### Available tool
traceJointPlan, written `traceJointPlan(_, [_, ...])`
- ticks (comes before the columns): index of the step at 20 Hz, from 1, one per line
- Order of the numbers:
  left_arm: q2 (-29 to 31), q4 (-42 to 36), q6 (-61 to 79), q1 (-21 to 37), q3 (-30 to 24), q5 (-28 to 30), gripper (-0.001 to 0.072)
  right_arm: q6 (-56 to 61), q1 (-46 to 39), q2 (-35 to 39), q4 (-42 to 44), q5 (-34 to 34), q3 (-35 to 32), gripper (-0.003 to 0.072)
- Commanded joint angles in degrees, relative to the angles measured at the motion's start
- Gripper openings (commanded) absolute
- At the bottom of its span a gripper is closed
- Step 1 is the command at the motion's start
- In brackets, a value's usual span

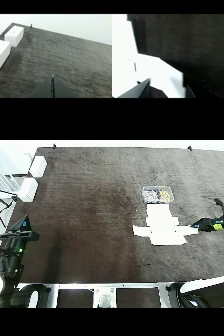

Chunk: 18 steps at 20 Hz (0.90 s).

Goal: Fold the box and place the chain.

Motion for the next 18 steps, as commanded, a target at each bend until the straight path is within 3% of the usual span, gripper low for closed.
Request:
traceJointPlan(1, [0.0,0.0,0.0,0.0,0.0,0.0,0.002,-0.2,2.4,-0.3,0.2,1.1,-1.8,0.0484])
traceJointPlan(2, [0.0,0.0,0.0,0.0,0.0,0.0,0.002,-0.2,3.1,-0.3,0.2,1.3,-2.7,0.0484])
traceJointPlan(3, [0.0,0.0,0.0,0.0,0.0,0.0,0.0021,-0.3,3.6,-0.3,0.2,1.5,-3.3,0.0434])
traceJointPlan(4, [0.0,0.0,0.0,0.0,0.0,0.0,0.002,-0.2,3.8,-0.3,0.6,2.1,-3.7,0.0224])
traceJointPlan(5, [0.0,0.0,0.0,0.0,0.0,0.0,0.002,-0.5,3.7,-0.3,2.4,3.2,-3.8,0.0073])
traceJointPlan(6, [0.0,0.0,0.0,0.0,0.0,0.0,0.0021,-1.6,3.7,-0.2,5.2,4.8,-3.9,0.0011])
traceJointPlan(13, [0.0,0.0,0.0,0.0,0.0,0.0,0.002,-1.7,9.3,7.6,15.6,2.0,-16.3,0.0008])
traceJointPlan(18, [0.0,0.0,0.0,0.0,0.0,0.0,0.0021,-1.7,19.9,18.2,28.5,-10.7,-30.8,0.0007])
